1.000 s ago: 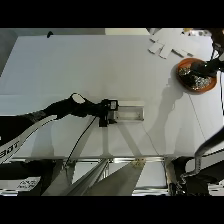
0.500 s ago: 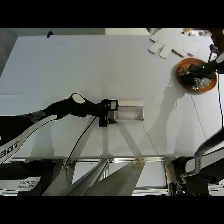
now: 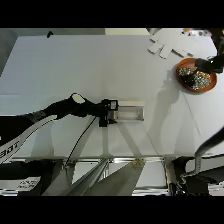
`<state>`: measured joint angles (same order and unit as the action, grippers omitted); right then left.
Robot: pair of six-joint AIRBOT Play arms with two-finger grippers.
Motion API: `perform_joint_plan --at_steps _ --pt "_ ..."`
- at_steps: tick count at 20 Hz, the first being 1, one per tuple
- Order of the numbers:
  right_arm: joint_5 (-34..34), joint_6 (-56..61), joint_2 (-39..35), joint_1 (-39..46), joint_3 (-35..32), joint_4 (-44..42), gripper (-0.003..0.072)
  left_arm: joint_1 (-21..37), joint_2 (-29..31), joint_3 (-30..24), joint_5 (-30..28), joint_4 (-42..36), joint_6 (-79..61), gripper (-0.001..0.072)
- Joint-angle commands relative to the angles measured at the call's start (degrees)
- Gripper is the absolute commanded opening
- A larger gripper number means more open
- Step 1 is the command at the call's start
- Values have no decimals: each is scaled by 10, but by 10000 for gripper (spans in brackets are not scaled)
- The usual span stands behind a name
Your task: Fold the box and place the chain.
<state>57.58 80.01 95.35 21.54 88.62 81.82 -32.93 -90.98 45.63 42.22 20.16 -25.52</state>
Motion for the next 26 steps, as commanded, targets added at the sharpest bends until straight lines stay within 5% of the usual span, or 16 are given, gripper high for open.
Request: perform_joint_plan --at_steps 1,8,14,19,26 --pt "61 -43 -92 0 0 -19 14 0 0 0 0 0 0 274" --pt "170 -103 -314 0 0 -186 15 0 0 0 0 0 0 274" --pt "267 -110 -460 -2 -1 -236 15 0 0 0 0 0 0 274" --pt "321 -111 -522 -11 -1 -327 15 0 0 0 0 0 0 274" --pt "345 -110 -555 -185 -8 -325 15 0 0 0 0 0 0 274"
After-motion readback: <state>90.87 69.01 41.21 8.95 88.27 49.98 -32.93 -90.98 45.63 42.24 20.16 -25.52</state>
